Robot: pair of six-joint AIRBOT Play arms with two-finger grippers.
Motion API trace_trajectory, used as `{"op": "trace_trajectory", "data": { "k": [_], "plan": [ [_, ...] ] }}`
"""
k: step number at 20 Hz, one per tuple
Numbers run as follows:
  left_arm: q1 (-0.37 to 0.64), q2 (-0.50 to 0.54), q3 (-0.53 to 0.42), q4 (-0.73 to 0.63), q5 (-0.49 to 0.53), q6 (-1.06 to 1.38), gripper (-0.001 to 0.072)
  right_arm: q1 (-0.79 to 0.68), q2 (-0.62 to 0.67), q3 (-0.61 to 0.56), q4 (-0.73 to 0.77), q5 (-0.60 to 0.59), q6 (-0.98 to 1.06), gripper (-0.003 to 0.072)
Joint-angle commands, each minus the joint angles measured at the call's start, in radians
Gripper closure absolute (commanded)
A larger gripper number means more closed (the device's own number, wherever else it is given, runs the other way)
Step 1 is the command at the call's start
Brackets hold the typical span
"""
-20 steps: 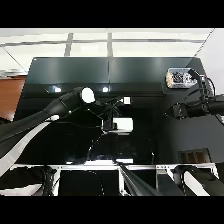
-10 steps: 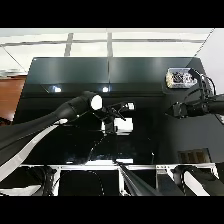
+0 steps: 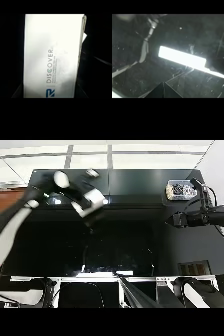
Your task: Fold the box and place the chain.
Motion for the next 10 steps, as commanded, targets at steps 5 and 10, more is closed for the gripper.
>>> {"op": "trace_trajectory", "data": {
  "k": [5, 10],
  "plan": [
    [0.490, -0.268, 0.371, 0.031, 0.027, -0.201, 0.0318, 0.000, 0.000, 0.000, 0.039, -0.087, 0.001, 0.0676],
    [0.582, -0.507, 0.694, 0.038, -0.087, -0.219, 0.0318, 0.000, 0.000, 0.000, 0.049, -0.093, 0.013, 0.0676]
  ]
}}
